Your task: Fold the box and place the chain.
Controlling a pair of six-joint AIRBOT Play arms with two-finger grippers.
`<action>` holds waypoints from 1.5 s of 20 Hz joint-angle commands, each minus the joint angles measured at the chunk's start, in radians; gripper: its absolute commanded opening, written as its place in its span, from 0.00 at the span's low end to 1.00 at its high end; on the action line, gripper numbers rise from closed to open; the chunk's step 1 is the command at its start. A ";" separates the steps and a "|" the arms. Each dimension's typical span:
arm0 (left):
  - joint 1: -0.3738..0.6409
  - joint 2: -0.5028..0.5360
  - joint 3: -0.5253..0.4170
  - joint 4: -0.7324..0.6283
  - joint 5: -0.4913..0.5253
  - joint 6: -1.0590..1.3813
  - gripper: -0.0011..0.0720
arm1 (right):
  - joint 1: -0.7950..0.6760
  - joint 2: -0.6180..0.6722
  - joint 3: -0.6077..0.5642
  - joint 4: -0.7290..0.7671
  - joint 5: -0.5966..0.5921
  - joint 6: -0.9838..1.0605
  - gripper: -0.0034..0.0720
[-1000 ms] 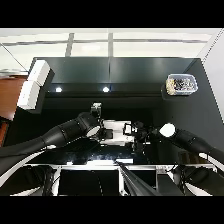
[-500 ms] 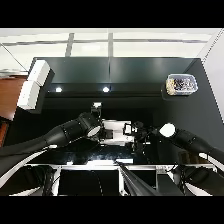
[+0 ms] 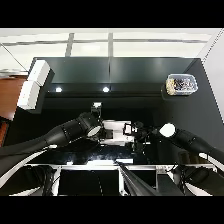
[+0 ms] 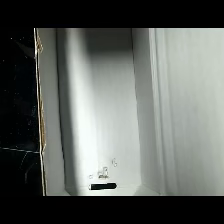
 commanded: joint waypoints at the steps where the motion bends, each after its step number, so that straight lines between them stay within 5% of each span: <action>1: 0.005 0.000 0.004 0.012 -0.043 0.002 0.36 | 0.000 0.000 0.000 0.000 0.000 0.000 0.47; 2: 0.010 0.000 0.004 0.012 -0.056 0.002 0.43 | 0.000 0.000 0.000 0.000 0.000 0.000 0.47; 14: 0.013 0.000 0.004 0.004 0.018 0.002 0.40 | 0.000 0.000 0.000 0.000 0.000 0.000 0.47; 20: 0.013 -0.007 0.004 0.003 0.028 0.004 0.05 | 0.000 0.000 0.000 0.000 0.000 0.000 0.47; 24: 0.013 -0.006 0.004 0.002 0.027 0.004 0.05 | -0.001 0.000 0.000 0.001 0.000 0.000 0.48; 25: 0.013 -0.006 0.004 -0.004 0.027 0.004 0.05 | -0.001 0.000 0.000 0.001 0.001 0.001 0.52; 27: 0.013 -0.006 0.004 -0.004 0.001 0.004 0.05 | -0.001 0.009 0.005 -0.002 -0.001 0.033 1.00; 30: 0.016 0.008 0.004 0.006 -0.052 0.003 0.05 | -0.001 0.062 0.024 -0.033 0.003 0.059 1.00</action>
